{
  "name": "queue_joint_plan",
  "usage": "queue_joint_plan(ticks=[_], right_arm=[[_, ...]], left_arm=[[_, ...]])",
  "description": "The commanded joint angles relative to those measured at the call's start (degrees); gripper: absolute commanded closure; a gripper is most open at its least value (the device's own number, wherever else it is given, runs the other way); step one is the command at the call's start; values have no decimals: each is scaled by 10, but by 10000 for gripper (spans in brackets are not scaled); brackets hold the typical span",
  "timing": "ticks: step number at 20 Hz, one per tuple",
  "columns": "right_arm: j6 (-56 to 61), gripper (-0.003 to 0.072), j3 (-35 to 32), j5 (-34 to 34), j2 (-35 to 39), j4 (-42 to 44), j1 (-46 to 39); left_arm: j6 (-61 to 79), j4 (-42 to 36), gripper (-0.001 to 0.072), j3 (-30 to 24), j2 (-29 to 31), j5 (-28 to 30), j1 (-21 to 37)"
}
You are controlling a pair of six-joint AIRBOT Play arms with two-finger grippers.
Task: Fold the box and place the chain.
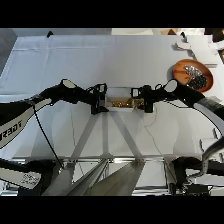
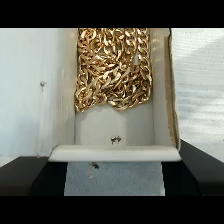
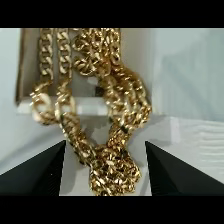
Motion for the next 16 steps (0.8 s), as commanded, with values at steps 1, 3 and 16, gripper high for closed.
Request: queue_joint_plan(ticks=[1,3,16], right_arm=[[54,244,0,-8,-14,6,2],[92,500,0,-6,-15,0,2],[164,676,0,35,101,-27,2]], left_arm=[[0,0,453,0,0,0,0],[0,0,453,0,0,0,0],[0,0,453,0,0,0,0]])
